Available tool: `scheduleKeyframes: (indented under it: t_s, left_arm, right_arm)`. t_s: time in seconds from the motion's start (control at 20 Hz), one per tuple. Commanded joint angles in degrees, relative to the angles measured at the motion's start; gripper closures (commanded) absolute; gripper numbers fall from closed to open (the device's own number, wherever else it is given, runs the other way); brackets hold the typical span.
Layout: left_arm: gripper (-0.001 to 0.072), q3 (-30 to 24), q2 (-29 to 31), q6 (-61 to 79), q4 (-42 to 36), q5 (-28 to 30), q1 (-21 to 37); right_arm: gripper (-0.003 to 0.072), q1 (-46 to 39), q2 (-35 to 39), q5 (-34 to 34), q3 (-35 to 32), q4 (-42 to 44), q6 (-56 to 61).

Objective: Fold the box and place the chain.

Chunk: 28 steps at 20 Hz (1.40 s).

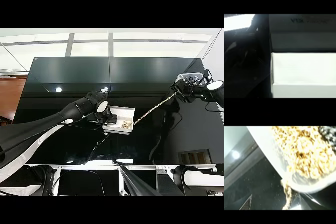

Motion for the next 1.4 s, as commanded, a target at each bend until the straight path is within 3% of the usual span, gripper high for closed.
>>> scheduleKeyframes:
  t_s: [0.0,0.15,0.2,0.3,0.5,0.95,1.35]
  left_arm:
    - [0.0676,0.0,0.0,0.0,0.0,0.0,0.0]
    - [0.0676,0.0,0.0,0.0,0.0,-0.1,0.0]
    - [0.0676,0.0,0.0,0.0,0.0,-0.1,0.0]
    - [0.0677,0.0,0.0,0.0,0.0,0.0,0.0]
    - [0.0676,0.0,0.0,0.0,0.0,0.2,0.0]
    - [0.0676,0.0,0.0,0.0,0.0,0.9,0.0]
    - [0.0676,0.0,0.0,0.0,0.0,0.9,0.0]
  right_arm:
    - [-0.0013,0.0,-2.1,-0.4,1.9,-0.3,0.7]
    - [-0.0013,0.0,-2.2,-1.0,1.9,-2.7,0.7]
    - [0.0054,0.0,-2.2,-0.2,1.9,-2.7,0.7]
    - [0.0673,-0.1,-2.2,4.0,2.5,-2.6,0.5]
    - [0.066,-1.3,1.5,10.6,6.8,-2.8,-0.8]
    - [0.0661,-1.6,25.5,22.1,22.9,-2.3,-6.9]
    - [0.066,1.0,40.3,28.3,24.1,9.1,-11.4]
